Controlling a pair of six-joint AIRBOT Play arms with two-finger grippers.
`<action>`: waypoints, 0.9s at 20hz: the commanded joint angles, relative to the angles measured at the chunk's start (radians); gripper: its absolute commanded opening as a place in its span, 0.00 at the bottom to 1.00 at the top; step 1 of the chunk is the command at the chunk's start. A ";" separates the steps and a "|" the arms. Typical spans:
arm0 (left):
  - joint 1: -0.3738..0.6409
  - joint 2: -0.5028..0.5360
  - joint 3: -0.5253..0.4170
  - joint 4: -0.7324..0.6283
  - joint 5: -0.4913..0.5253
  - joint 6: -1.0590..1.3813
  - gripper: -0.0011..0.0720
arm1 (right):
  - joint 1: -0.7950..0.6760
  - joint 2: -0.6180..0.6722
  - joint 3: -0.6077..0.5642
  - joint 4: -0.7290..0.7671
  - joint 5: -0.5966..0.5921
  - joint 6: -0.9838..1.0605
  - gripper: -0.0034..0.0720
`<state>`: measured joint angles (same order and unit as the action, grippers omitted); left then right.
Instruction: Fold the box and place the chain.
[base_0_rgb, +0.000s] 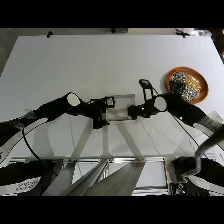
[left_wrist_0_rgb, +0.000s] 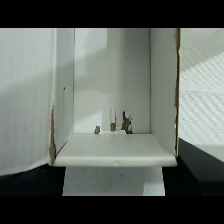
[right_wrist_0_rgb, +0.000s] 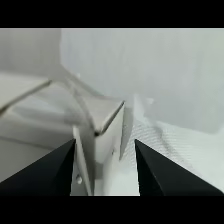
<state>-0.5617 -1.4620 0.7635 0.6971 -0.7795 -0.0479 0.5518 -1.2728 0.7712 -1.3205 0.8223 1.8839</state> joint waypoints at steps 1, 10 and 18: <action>-0.001 0.000 0.000 -0.002 -0.004 -0.002 0.55 | 0.061 -0.025 0.034 -0.144 0.019 0.139 0.59; -0.001 0.000 0.000 -0.008 -0.010 -0.002 0.55 | 0.126 -0.140 0.168 -0.238 0.193 0.242 0.59; -0.001 0.000 0.000 -0.008 -0.010 -0.002 0.55 | 0.168 -0.172 0.180 -0.301 0.208 0.338 0.38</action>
<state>-0.5617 -1.4624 0.7635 0.6895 -0.7906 -0.0505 0.7071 -1.4376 0.9466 -1.5913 1.0172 2.1990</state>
